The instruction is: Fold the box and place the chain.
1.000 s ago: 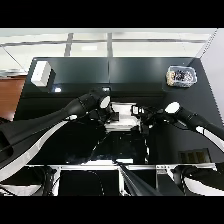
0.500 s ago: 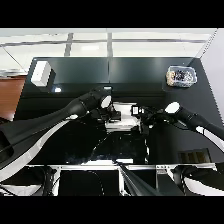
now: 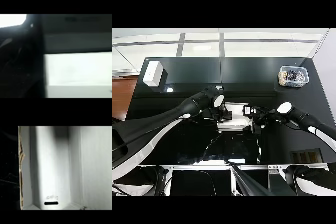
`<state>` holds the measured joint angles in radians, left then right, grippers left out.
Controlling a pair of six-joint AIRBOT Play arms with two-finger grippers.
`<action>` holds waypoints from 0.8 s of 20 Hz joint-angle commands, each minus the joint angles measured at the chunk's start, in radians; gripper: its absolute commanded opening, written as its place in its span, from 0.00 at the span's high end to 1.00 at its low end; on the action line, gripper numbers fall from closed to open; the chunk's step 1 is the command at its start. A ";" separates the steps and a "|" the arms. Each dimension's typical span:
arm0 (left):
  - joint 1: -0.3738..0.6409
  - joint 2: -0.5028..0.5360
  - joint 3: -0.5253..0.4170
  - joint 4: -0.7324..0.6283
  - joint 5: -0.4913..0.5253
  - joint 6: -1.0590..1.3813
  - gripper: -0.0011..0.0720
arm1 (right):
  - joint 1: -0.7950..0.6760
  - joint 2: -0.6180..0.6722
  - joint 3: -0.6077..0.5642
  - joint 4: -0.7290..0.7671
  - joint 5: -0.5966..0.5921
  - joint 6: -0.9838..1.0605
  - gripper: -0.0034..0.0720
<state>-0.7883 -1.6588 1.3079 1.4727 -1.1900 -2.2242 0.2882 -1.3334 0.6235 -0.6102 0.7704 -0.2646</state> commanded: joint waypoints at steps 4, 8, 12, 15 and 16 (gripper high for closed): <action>0.000 -0.006 0.002 0.007 -0.015 -0.002 0.96 | 0.000 -0.001 0.000 0.000 -0.001 -0.001 0.72; -0.001 -0.006 0.002 0.007 -0.019 -0.002 0.95 | 0.000 -0.001 0.000 0.000 -0.001 -0.001 0.72; 0.000 -0.006 0.002 0.007 -0.016 -0.002 0.95 | 0.000 -0.001 0.000 0.000 -0.001 -0.001 0.72; 0.000 -0.006 0.002 0.007 -0.018 -0.002 0.95 | 0.000 0.001 0.001 0.014 -0.017 0.021 0.15; 0.000 -0.006 0.002 0.007 -0.018 -0.002 0.95 | 0.000 0.010 0.001 0.009 -0.022 0.067 0.01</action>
